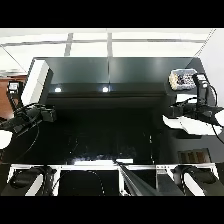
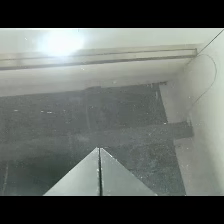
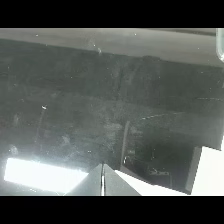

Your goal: Fold the box and place the chain.

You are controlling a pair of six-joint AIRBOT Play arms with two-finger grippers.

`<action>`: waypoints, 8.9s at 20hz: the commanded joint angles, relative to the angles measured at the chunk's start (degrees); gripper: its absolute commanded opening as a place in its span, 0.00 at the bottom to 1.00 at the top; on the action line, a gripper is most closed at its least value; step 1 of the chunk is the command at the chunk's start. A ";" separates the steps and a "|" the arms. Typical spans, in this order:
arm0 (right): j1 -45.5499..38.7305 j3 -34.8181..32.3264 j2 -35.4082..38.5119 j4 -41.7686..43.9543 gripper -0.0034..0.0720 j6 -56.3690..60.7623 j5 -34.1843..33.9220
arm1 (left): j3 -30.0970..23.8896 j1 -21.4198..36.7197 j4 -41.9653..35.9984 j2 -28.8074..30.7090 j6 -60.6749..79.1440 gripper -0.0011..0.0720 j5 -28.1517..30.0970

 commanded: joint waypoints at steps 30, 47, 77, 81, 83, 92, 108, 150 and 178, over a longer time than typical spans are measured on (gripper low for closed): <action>-35.56 13.70 -17.68 -35.06 1.00 31.19 -8.07 | 1.25 -0.13 -4.02 -13.86 -0.66 0.98 7.48; -48.76 38.66 -48.09 1.79 0.05 -16.41 33.11 | 1.25 -1.55 -5.53 -15.61 -0.66 0.98 4.74; 16.83 -22.95 -2.60 53.44 0.06 -25.77 -19.67 | 36.04 -5.95 -52.85 -72.52 37.62 0.98 -47.50; 16.83 -22.95 -2.60 53.44 0.06 -25.77 -19.61 | 44.17 -11.26 -37.29 -76.32 37.94 0.77 -51.41; 16.83 -22.95 -2.60 53.42 0.06 -25.77 -19.47 | 46.69 -12.83 -30.73 -76.37 38.03 0.65 -51.06; 16.79 -22.62 -2.60 51.91 1.00 -25.75 -18.75 | 48.02 -12.39 -30.91 -76.30 43.54 0.05 -51.10; 22.05 1.75 -1.88 4.42 0.98 -41.03 11.04 | 14.12 -25.46 -38.73 -41.40 90.29 0.05 -2.03; 22.60 -3.65 -15.32 25.49 0.99 -70.12 -8.92 | 19.34 -26.12 -38.12 -52.68 92.59 0.05 -4.50; 20.83 0.11 -33.03 28.96 0.93 -82.23 -2.36 | 19.34 -26.12 -38.12 -52.68 92.59 0.05 -4.52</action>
